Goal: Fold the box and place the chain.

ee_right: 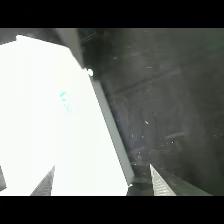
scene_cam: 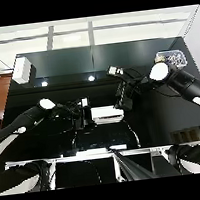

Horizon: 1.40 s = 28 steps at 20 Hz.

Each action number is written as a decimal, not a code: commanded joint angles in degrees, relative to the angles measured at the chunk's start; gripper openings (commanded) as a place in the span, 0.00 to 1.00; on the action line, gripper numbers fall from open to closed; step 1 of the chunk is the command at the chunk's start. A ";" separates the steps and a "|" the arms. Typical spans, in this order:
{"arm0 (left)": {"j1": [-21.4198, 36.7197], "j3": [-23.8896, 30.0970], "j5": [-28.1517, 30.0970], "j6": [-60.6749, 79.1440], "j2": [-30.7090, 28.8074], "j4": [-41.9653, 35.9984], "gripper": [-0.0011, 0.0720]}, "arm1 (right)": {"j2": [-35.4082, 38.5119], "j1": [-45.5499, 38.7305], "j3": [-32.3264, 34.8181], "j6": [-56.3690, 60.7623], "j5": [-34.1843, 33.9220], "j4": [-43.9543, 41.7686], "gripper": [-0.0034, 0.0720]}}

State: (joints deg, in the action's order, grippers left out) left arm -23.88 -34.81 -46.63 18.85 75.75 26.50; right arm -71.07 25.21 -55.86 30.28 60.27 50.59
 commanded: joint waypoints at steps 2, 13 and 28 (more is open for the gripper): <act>-0.02 -0.02 -0.07 0.04 0.02 0.02 0.55 | -0.33 2.82 -0.11 -6.97 0.26 0.37 1.00; -0.02 -0.02 -0.09 0.02 0.02 0.00 0.55 | -0.31 3.10 4.20 -8.11 -3.61 -0.70 0.81; -0.02 -0.02 -0.20 0.02 0.02 0.02 0.55 | -0.28 3.13 5.18 -7.98 -2.69 -2.58 0.46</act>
State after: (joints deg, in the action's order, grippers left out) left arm -23.88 -34.81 -46.81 18.87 75.75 26.50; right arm -71.35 28.29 -50.78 22.28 58.28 48.07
